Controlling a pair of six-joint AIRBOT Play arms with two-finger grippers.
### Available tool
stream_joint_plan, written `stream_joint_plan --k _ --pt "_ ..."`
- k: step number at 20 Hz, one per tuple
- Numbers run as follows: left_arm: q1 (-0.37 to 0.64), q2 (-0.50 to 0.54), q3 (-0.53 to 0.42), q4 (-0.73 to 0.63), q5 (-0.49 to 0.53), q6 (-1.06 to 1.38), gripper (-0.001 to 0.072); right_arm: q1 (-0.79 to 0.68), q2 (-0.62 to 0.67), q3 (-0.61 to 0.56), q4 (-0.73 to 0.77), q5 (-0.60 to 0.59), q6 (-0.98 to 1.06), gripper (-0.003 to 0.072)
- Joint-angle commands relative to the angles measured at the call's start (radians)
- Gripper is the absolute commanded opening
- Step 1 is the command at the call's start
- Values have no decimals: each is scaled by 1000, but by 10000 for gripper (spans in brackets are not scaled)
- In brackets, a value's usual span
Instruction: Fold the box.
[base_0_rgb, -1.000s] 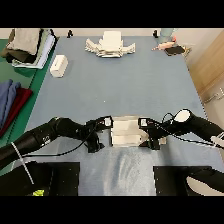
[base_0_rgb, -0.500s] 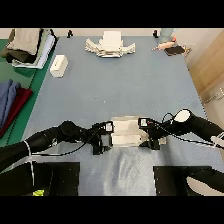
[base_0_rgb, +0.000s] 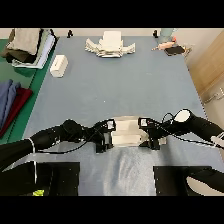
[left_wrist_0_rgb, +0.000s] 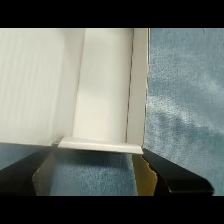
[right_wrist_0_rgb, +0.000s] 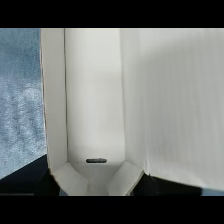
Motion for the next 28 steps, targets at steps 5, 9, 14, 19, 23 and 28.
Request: stream_joint_plan --k 5,9,14,19,23,28 --pt "-60 -42 31 12 30 16 694 0 1 0 0 0 -1 521" --pt "-66 -43 31 26 28 14 693 0 1 0 0 0 -1 521" --pt "-65 -47 34 27 28 10 685 0 1 0 0 0 -1 521" --pt "-65 -48 37 45 39 -23 520 0 1 0 0 0 -1 521" --pt "-63 -48 37 45 40 -21 520 0 1 0 0 0 -1 521" --pt "-64 -48 37 45 38 -21 520 0 1 0 0 0 -1 521"
